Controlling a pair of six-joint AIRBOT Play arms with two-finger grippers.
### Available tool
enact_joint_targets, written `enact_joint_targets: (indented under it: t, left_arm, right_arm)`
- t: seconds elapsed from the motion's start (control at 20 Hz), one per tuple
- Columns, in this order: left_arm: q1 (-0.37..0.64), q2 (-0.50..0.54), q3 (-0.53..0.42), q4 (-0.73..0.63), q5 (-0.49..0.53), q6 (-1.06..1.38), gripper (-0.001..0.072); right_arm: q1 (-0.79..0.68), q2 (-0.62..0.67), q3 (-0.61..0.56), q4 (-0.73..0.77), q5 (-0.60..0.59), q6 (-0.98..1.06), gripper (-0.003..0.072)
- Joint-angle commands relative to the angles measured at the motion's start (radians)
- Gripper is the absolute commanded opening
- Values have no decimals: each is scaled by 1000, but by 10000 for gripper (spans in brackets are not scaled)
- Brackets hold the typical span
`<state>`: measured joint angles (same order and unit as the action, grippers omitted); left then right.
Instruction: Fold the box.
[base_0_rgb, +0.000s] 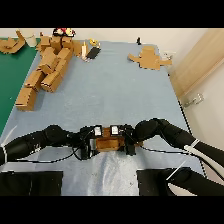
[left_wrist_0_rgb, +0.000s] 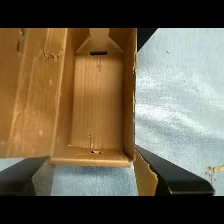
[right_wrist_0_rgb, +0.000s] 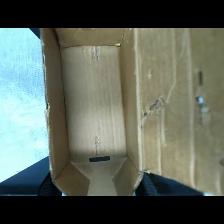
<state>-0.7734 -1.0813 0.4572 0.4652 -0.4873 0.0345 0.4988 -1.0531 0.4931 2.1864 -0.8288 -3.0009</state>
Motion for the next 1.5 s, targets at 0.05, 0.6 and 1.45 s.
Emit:
enact_joint_targets:
  t: [0.05,0.6,1.45]
  left_arm:
    - [0,-32,3,-3,-3,3,705]
    - [0,-65,3,-137,-47,183,704]
    - [1,-71,3,-137,-27,183,515]
  right_arm:
    - [1,1,0,0,0,0,532]
    - [1,1,0,0,0,0,532]
    - [0,1,0,0,0,0,531]
